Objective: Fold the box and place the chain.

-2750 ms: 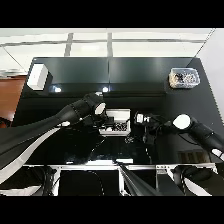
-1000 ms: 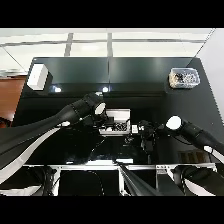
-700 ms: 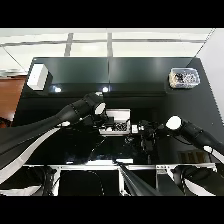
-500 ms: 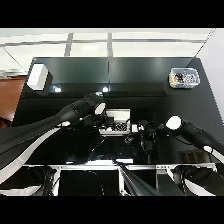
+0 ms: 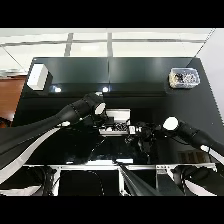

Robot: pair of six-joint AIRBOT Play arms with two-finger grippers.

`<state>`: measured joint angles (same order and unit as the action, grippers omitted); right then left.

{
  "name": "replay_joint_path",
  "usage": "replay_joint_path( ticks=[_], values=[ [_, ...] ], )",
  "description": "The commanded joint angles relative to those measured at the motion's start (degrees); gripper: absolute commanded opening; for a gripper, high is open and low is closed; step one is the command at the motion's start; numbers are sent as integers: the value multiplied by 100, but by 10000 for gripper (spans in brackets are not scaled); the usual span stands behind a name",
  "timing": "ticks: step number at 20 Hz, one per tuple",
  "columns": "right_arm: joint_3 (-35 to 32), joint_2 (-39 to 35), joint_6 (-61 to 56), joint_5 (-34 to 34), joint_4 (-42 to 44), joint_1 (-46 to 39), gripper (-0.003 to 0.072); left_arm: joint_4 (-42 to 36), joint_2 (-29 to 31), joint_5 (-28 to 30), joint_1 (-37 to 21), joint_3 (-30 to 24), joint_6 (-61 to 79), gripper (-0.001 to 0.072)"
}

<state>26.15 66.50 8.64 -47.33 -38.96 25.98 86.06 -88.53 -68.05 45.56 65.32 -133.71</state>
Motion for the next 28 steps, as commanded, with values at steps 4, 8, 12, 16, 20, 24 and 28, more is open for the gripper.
replay_joint_path(
  ticks=[4, 8, 12, 16, 20, 24, 28],
  values=[
    [-2, -90, -531, -35, -236, 9, 17, 0, -2, 2, 0, 2, 0, 26],
    [4, -634, -1998, 175, -1106, 9, 17, 0, -2, 2, 0, 2, 0, 27],
    [63, -1349, -3139, 177, -1692, 4, 18, 0, -2, 4, 0, 2, 0, 27],
    [741, -1814, -4721, 35, -1823, -595, 18, 0, -2, 2, 0, 2, 0, 26],
    [1735, -1867, -5134, -901, -1058, -1174, 18, 0, -2, 4, 0, 2, 0, 27],
    [2710, -1867, -5735, -1412, 177, -1193, 18, 0, -2, 4, 0, 2, 0, 26],
    [3276, -1867, -6052, -1394, 1462, -1193, 18, 0, -2, 4, 0, 2, 0, 27]
  ],
)
